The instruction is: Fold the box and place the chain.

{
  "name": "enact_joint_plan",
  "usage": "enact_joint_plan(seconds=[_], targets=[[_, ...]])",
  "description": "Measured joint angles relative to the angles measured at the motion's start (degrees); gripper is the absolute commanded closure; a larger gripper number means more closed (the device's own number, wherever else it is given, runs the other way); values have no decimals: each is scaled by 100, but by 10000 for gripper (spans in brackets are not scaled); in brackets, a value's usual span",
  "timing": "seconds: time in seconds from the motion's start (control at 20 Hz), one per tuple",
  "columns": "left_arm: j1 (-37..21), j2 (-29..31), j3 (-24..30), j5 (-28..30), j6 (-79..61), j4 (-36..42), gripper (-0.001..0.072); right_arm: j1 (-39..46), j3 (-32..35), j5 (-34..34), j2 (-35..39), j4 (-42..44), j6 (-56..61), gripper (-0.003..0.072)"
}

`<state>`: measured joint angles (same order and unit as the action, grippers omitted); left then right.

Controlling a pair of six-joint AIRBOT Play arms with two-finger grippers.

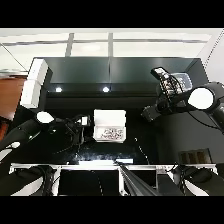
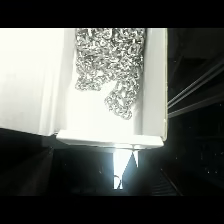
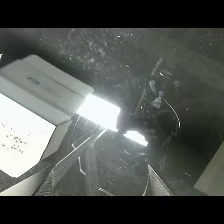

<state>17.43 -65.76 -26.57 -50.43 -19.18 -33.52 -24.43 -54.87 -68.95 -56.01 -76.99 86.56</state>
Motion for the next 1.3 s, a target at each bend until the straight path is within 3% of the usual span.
enact_joint_plan(seconds=[0.35, 0.45, 0.9, 1.3], targets=[[9, -299, -149, -267, 9, 68, 53, -2, 0, -20, 0, -2, 2, -27], [11, -323, -160, -302, 11, 79, -11, -2, 0, -20, 0, 0, 0, -27], [63, -343, -164, -358, 140, 120, -11, -2, 0, -22, 0, -2, 2, -27], [420, -345, -164, 66, 334, 144, -11, -2, 0, -20, 0, -2, 2, -27]])
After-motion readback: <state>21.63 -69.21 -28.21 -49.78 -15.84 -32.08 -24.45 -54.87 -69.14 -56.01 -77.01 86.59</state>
